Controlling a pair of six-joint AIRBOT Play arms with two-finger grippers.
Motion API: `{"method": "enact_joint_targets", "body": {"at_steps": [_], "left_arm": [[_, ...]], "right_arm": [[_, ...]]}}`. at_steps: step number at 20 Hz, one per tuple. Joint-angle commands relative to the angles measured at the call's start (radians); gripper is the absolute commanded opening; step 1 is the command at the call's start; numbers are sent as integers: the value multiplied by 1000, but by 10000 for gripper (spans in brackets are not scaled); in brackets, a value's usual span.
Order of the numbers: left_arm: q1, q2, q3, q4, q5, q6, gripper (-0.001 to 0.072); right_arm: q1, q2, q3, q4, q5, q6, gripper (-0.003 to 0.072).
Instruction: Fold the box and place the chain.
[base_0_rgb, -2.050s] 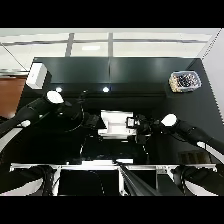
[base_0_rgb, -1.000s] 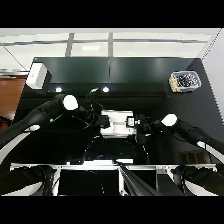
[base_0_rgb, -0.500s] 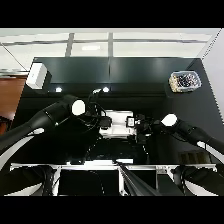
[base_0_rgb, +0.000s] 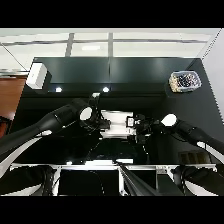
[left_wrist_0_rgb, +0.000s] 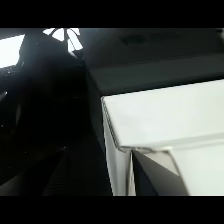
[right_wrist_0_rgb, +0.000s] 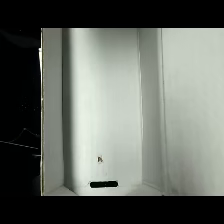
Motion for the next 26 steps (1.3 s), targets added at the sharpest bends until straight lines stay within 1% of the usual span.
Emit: {"method": "enact_joint_targets", "body": {"at_steps": [1,2,4,6,8,11,12,13,14,16,17,18,19,20,21,24,25,26], "left_arm": [[-14,-47,42,34,-67,-28,460],[-26,-66,65,50,-88,-30,460],[-45,-84,90,82,-92,-79,460],[-63,-84,92,119,-90,-137,460],[-84,-85,92,127,-91,-178,460],[-122,-85,92,142,-49,-246,459],[-127,-85,92,144,-41,-262,423],[-127,-85,92,144,-42,-266,332],[-126,-85,92,145,-42,-266,277],[-126,-85,92,145,-40,-294,254],[-126,-85,92,145,-38,-299,176],[-126,-85,92,145,-38,-301,151],[-126,-85,92,145,-39,-301,147],[-126,-85,92,144,-39,-301,67],[-126,-85,92,144,-38,-301,24],[-126,-85,92,144,-42,-301,29],[-126,-85,92,140,-42,-301,127],[-126,-85,92,140,-43,-301,327]], "right_arm": [[0,-1,0,0,0,0,235],[0,-1,0,0,0,0,235],[0,-1,0,0,0,0,235],[0,-1,0,0,0,0,235],[0,-1,0,0,0,0,235],[0,-1,0,0,0,0,235],[0,-1,0,0,0,0,235],[0,-1,0,0,0,0,235],[0,-1,0,0,0,0,235],[0,-1,0,0,0,0,235],[0,-1,0,0,0,0,235],[0,-1,0,0,0,0,235],[0,-1,0,0,0,0,235],[0,-1,0,0,0,0,235],[0,-1,0,0,0,0,235],[0,-1,0,0,0,0,235],[0,-1,0,0,0,0,235],[0,-1,0,0,0,0,235]]}}
